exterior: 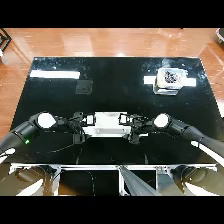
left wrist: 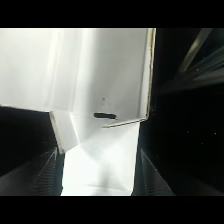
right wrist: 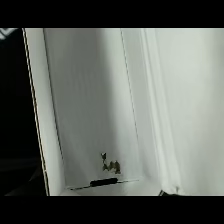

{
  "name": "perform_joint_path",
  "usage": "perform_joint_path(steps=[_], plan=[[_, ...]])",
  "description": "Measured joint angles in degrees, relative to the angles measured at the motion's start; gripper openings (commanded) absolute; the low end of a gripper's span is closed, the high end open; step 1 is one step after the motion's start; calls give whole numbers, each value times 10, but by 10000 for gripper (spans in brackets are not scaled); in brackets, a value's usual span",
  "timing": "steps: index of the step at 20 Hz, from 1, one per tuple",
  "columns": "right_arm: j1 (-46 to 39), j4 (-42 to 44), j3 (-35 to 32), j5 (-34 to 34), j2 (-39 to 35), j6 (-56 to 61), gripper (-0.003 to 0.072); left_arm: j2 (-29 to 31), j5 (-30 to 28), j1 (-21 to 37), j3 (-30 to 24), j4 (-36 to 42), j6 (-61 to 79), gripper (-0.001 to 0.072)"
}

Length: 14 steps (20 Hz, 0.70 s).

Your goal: Fold the box and place the chain.

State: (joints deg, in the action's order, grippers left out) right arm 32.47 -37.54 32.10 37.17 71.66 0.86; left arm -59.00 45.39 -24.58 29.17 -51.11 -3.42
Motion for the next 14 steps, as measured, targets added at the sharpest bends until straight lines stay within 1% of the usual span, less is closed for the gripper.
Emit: perform_joint_path(steps=[1,2,3,6,8,9,14], plan=[[0,0,0,0,0,0,252,-3,0,-1,0,-1,0,554],[0,0,0,0,0,0,253,-6,-2,-2,0,-2,0,552],[0,0,0,0,0,0,253,-8,-3,-2,0,-2,0,505],[0,0,0,0,0,0,253,-11,-4,-3,0,5,2,452],[0,0,0,-1,0,0,252,-12,-4,-4,0,12,3,451],[0,0,0,-1,0,0,253,-12,-4,-4,0,15,4,435],[0,0,0,-1,0,0,253,-13,-4,-4,0,23,6,434]])
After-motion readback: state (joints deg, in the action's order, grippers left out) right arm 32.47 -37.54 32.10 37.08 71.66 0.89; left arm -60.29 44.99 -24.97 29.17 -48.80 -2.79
